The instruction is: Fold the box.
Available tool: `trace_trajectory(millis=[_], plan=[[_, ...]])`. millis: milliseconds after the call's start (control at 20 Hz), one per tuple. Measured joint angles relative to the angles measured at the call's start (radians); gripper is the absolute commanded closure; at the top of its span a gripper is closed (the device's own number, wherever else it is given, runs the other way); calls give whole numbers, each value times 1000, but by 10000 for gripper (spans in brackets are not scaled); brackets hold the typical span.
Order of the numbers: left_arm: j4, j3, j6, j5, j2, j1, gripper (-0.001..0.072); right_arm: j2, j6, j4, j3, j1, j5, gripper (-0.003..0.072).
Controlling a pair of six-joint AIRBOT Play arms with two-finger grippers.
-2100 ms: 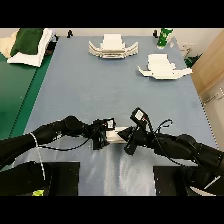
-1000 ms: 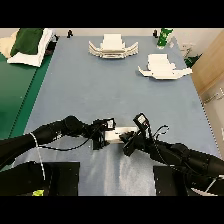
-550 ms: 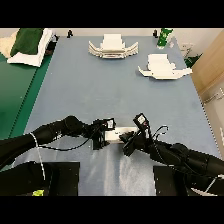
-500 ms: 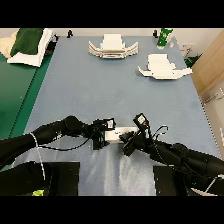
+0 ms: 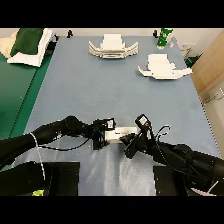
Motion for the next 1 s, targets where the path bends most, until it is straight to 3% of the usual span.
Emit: trace_trajectory(millis=[350, 1000], plan=[[0, 0, 0, 0, 0, 0, 104, 88, 84, 0, 22, -2, 51, 680], [-9, 0, 1, 5, 0, 0, 106, 91, 327, 1, 128, -2, 23, 680]])
